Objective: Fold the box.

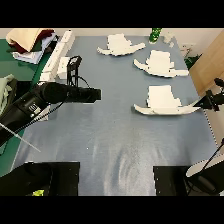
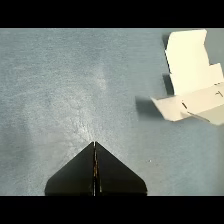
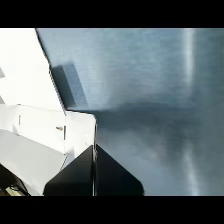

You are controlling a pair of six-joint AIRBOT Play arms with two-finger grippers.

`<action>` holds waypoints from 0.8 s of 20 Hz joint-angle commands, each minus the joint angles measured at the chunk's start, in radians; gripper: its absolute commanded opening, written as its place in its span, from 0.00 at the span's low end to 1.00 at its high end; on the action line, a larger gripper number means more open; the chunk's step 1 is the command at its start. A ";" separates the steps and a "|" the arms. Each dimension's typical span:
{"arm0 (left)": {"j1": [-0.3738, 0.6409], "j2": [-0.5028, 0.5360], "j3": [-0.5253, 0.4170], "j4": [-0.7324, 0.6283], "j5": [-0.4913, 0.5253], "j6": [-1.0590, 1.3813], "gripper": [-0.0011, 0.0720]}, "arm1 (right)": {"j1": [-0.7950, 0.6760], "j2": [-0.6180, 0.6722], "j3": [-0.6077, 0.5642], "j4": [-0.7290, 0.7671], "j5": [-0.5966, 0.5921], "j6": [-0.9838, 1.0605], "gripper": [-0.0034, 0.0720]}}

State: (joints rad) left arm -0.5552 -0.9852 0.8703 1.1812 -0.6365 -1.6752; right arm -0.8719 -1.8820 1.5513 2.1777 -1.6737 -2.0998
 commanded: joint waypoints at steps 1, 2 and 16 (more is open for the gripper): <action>0.000 -0.001 0.000 -0.007 -0.010 0.003 0.03 | 0.076 0.002 -0.001 0.017 -0.015 0.010 0.04; 0.000 -0.001 0.000 -0.008 -0.010 0.000 0.03 | 0.101 0.004 -0.003 0.037 -0.020 0.024 0.04; 0.278 0.025 0.027 -0.296 -0.614 0.385 0.03 | 0.516 0.868 -1.123 0.152 0.504 0.154 0.04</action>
State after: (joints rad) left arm -0.3199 -0.9638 0.8989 0.9604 -1.0866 -1.4120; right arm -0.4210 -1.2274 0.6811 2.3268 -1.3029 -2.0109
